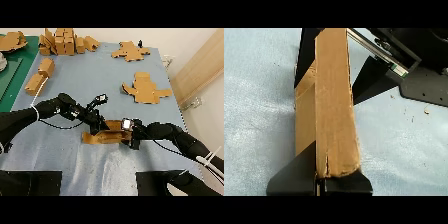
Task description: Fold the box.
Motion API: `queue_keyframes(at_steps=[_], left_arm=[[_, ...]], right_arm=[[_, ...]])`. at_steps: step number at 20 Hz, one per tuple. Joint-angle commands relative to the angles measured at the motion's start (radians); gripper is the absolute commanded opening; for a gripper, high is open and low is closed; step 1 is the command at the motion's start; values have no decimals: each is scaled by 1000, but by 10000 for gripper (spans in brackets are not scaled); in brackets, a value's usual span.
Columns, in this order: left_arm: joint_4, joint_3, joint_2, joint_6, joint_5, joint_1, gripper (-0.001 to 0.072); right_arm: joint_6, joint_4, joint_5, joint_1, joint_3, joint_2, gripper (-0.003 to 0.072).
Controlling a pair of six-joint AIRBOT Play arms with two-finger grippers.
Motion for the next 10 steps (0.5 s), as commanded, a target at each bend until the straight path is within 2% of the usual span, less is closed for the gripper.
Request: queue_keyframes(at_steps=[1,10], left_arm=[[0,0,-1,0,0,0,12],[0,0,-2,0,-1,-1,12]], right_arm=[[0,5,-9,2,0,-22,703],[0,5,-16,2,2,-63,703]])
